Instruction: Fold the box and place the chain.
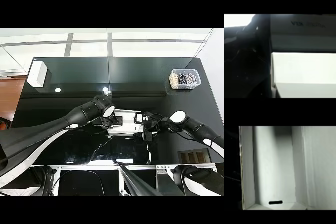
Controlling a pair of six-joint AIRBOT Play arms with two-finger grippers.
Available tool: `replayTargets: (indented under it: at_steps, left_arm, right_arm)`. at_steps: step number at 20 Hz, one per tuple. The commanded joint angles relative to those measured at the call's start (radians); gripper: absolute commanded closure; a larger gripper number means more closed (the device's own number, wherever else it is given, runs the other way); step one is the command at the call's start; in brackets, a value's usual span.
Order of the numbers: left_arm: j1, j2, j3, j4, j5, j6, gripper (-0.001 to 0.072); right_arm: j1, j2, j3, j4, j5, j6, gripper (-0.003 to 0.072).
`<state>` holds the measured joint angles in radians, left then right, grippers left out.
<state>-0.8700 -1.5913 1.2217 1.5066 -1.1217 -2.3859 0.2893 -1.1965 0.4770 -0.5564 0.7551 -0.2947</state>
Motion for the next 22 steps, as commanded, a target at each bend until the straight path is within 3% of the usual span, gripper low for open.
replayTargets:
  at_steps: [1,2,11,22]
  left_arm:
    - [0.000,0.000,0.001,0.003,0.009,-0.001,0.0685]
    - [0.000,0.000,0.001,0.003,0.009,-0.001,0.0685]
    - [0.006,0.001,0.001,0.001,-0.016,0.000,0.0685]
    - [0.006,0.005,0.001,0.000,-0.014,0.004,0.0684]
  right_arm:
    - [-0.002,0.002,0.001,0.021,0.040,0.043,0.0105]
    - [-0.002,0.004,0.001,0.021,0.037,0.059,0.0045]
    - [-0.002,0.201,0.011,-0.264,0.145,0.239,0.0049]
    - [-0.023,0.219,0.011,-0.303,0.010,0.196,0.0050]
